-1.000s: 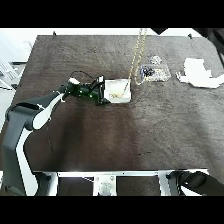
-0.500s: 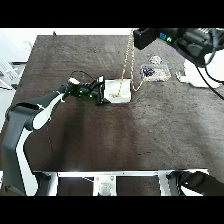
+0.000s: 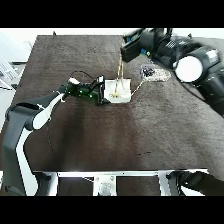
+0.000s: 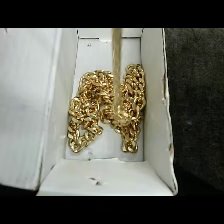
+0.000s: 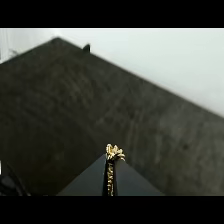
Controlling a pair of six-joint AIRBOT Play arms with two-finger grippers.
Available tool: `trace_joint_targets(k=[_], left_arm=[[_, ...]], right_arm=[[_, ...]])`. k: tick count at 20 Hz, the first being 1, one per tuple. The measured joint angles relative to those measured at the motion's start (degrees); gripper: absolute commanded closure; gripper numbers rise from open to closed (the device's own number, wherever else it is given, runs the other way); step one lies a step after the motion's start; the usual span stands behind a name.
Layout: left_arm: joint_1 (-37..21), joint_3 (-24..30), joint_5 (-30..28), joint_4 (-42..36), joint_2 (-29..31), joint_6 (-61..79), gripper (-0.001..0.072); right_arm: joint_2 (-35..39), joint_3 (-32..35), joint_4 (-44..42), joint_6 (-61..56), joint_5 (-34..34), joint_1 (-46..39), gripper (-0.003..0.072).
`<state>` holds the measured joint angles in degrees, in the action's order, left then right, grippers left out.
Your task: Fold the box and place the chain.
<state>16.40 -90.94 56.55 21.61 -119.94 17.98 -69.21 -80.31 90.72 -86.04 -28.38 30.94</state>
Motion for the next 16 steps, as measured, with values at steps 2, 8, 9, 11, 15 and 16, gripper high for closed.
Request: trace_joint_targets(k=[2,8,9,11,15,16], left_arm=[[0.00,0.00,0.00,0.02,0.00,0.00,0.0290],[0.00,0.00,0.02,0.00,0.00,0.00,0.0290],[0.00,0.00,0.02,0.00,-0.02,0.00,0.0290],[0.00,0.00,0.02,0.00,0.00,0.00,0.0289],[0.00,0.00,0.02,0.00,0.00,0.00,0.0289],[0.00,0.00,0.02,0.02,0.00,0.00,0.0290]], right_arm=[[-2.16,3.48,-0.02,-2.60,0.98,-0.13,0.0680],[-13.57,13.14,-0.37,-10.73,5.46,-1.81,0.0674],[-15.65,13.81,-0.66,-11.37,5.81,-1.90,0.0556],[-18.25,14.56,-1.14,-12.26,6.19,-2.05,0.0225],[-18.88,14.71,-1.51,-13.00,6.67,-3.43,0.0236],[-18.16,14.69,-1.51,-13.09,6.69,-4.44,0.0235]])
